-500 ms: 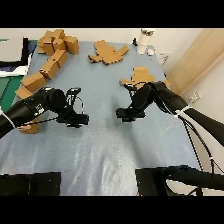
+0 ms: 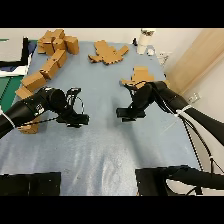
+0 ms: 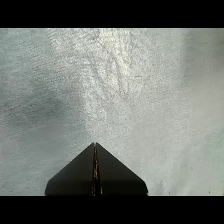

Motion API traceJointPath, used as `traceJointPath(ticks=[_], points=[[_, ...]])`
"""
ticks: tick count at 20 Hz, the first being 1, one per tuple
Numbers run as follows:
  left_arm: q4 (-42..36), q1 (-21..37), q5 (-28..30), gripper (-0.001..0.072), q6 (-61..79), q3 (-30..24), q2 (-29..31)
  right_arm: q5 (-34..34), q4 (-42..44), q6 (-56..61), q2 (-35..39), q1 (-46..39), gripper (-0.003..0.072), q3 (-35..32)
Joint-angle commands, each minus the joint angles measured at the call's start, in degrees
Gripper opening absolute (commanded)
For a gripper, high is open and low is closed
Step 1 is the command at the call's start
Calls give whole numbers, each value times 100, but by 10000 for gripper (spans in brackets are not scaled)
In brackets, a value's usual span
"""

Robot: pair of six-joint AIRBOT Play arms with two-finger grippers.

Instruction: Fold the box.

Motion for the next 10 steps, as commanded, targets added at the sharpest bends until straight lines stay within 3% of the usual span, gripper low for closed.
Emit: traceJointPath(ticks=[1, 3, 4, 5, 6, 7, 8, 10], points=[[2, 7, 2, 11, 2, 0, 4, 50, -76, -22, -136, -444, 4, 313], [0, 7, 2, 11, 2, 0, 4, 179, -98, -214, -247, -1113, 42, 763], [0, 7, 2, 11, 2, 2, 4, 173, -160, -334, -330, -1517, 128, 1005], [2, 7, 9, 11, 2, 0, 4, 125, -249, -487, -459, -2002, 160, 1283], [2, 7, 42, 12, 2, 0, 4, 72, -308, -721, -662, -2529, 332, 1574], [2, 7, 133, 11, 4, 2, 4, 31, -273, -986, -914, -3034, 458, 1856], [2, 7, 310, 11, 4, 0, 4, 20, -186, -1307, -1204, -3528, 495, 2149], [2, 7, 702, 11, 2, 0, 4, 33, 24, -1755, -1932, -4391, 495, 2861]])
